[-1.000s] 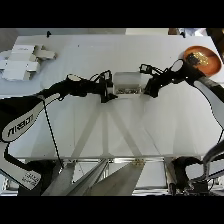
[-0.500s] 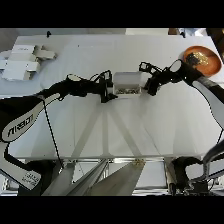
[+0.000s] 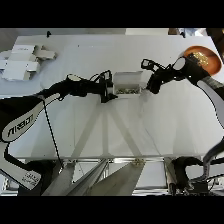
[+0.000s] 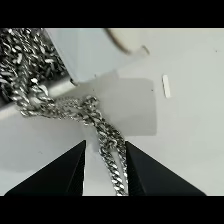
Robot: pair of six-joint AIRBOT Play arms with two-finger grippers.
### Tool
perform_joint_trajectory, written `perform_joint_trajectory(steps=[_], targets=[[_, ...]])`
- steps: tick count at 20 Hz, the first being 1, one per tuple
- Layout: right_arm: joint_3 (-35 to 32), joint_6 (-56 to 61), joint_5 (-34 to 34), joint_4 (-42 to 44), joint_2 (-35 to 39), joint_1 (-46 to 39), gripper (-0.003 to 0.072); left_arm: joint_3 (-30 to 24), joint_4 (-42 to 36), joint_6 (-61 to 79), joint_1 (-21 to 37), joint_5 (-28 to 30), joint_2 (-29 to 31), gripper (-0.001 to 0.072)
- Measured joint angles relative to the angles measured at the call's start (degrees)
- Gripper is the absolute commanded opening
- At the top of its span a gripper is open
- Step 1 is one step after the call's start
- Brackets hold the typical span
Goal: Fold the box and place the chain.
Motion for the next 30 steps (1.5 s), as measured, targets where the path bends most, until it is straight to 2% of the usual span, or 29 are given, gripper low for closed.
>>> perform_joint_trajectory(steps=[7,8,9,11,12,16,21,26,30], targets=[[0.0,0.1,-1.0,-0.8,-2.5,0.0,0.0277,0.0,0.0,0.0,0.0,0.0,0.0,0.0380],[0.0,0.1,-1.2,-0.9,-2.9,0.0,0.0250,0.0,0.0,0.0,0.0,0.0,0.0,0.0380],[0.0,0.1,-1.3,-0.9,-3.2,0.0,0.0152,0.0,0.0,0.0,0.0,0.0,0.0,0.0380],[0.0,0.3,-1.3,-0.8,-3.6,0.0,0.0024,0.0,0.0,0.0,0.0,0.0,0.0,0.0380],[0.1,0.2,-1.3,-0.8,-3.7,0.0,0.0013,0.0,0.0,0.0,0.0,0.0,0.0,0.0380],[0.0,2.1,-1.6,-1.1,-3.3,0.0,0.0013,0.0,0.0,0.0,0.0,0.0,0.0,0.0380],[0.0,4.2,-1.2,-0.9,1.9,0.0,0.0014,0.0,0.0,0.0,0.0,0.0,0.0,0.0380],[0.0,4.7,3.3,1.3,9.2,0.3,0.0014,0.0,0.0,0.0,0.0,0.0,0.0,0.0380],[0.0,4.2,6.6,7.0,12.3,2.5,0.0013,0.0,0.0,0.0,0.0,0.0,0.0,0.0380]])
